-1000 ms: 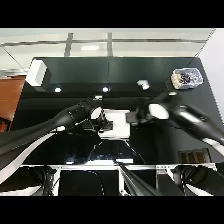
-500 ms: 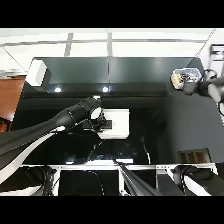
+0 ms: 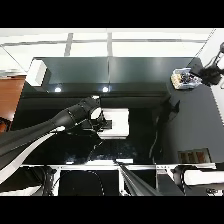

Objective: Fold the box and place the chain.

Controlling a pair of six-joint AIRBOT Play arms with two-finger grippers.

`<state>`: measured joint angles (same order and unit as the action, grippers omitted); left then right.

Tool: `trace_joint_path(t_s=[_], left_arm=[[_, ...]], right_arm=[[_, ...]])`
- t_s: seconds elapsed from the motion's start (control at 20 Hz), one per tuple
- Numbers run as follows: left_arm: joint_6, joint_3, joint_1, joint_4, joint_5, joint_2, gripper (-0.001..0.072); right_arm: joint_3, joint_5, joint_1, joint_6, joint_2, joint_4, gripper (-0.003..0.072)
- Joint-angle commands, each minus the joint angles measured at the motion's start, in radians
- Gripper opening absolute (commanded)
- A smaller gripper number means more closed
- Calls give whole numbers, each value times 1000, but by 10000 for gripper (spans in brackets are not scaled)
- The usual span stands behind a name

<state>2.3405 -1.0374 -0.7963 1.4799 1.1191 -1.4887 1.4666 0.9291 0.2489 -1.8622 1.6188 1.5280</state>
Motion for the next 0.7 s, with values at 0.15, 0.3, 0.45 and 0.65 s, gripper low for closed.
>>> trace_joint_path(t_s=[0.15,0.3,0.45,0.65], left_arm=[[1,-1,0,0,5,1,28],[1,-1,0,0,19,1,28],[1,-1,0,-3,19,1,28],[1,-1,0,-4,19,1,28]], right_arm=[[343,84,23,49,336,-110,541],[345,80,23,52,360,-51,541],[345,85,20,85,378,-70,374],[400,153,21,143,347,-90,14]])
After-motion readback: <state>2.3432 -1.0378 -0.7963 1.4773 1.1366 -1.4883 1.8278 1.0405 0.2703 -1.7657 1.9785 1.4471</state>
